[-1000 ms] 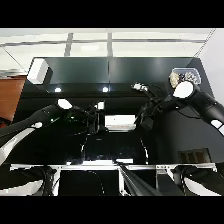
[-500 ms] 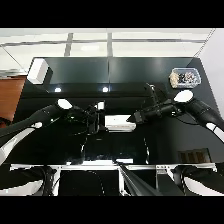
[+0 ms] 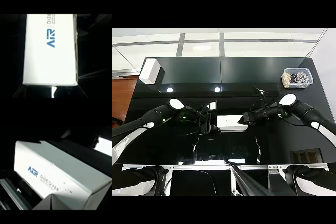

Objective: Fold the box and place the chain.

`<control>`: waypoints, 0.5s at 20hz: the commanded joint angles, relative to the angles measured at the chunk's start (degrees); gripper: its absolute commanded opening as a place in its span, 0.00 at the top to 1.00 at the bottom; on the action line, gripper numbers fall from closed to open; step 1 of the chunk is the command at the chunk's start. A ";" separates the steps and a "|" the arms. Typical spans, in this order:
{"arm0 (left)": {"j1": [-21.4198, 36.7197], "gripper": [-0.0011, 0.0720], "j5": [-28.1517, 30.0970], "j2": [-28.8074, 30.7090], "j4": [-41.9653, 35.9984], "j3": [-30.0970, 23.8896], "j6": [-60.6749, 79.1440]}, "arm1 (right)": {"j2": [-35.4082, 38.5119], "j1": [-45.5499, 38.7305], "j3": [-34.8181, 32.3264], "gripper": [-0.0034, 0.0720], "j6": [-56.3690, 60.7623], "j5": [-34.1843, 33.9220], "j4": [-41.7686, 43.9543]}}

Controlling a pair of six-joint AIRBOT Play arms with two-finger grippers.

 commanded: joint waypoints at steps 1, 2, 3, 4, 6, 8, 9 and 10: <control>0.07 0.44 -0.09 -0.02 -0.81 0.07 -0.15 | 1.88 -0.42 2.12 0.93 -0.85 3.65 -1.40; 0.07 0.44 -0.09 -0.02 -0.79 0.07 -0.15 | 3.56 -1.25 3.74 0.93 -1.03 6.60 -2.29; 0.09 0.44 0.15 0.00 -0.72 0.07 -0.13 | 5.73 -2.56 5.64 0.93 -0.96 9.70 -4.83; 0.22 0.44 0.50 0.09 -0.72 0.13 -0.15 | 8.39 -4.37 7.19 0.93 -0.33 12.39 -8.85; 0.46 0.40 0.48 0.15 -0.24 0.22 -0.15 | 14.34 -8.98 8.04 0.93 4.31 15.76 -17.38; 0.26 0.00 0.26 0.63 3.37 0.44 -0.74 | 19.85 -13.81 8.04 0.93 7.48 19.69 -23.82; 0.33 0.00 0.28 1.68 4.85 0.66 -2.69 | 22.18 -15.93 8.04 0.93 8.26 21.92 -26.27; 0.44 0.00 -0.11 3.21 6.64 0.98 -5.20 | 24.48 -18.12 8.04 0.93 8.50 24.22 -28.55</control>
